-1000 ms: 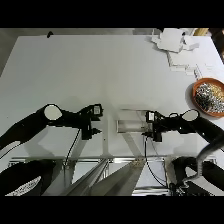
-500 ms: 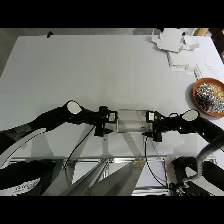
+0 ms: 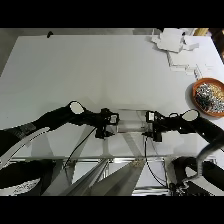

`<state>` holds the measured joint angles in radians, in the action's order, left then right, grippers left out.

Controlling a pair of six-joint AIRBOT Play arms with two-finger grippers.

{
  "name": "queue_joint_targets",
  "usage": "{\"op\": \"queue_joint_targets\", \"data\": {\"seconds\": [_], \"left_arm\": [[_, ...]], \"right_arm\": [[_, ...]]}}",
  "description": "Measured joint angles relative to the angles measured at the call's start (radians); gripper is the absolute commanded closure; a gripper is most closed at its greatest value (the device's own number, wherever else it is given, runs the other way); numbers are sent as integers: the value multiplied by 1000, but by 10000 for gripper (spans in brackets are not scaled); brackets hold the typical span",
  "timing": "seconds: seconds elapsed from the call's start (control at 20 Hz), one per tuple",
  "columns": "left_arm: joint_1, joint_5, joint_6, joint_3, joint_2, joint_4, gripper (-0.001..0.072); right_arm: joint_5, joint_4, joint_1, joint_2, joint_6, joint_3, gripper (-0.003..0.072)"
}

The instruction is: Fold the box and place the chain.

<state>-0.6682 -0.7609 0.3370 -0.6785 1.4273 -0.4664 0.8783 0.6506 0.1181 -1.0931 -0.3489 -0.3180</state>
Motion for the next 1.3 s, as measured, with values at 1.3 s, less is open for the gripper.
{"op": "queue_joint_targets", "data": {"seconds": [1.3], "left_arm": [[-33, 41, 19, 2, 79, 194, 62]], "right_arm": [[0, 0, 0, 0, 0, 0, 290]]}}
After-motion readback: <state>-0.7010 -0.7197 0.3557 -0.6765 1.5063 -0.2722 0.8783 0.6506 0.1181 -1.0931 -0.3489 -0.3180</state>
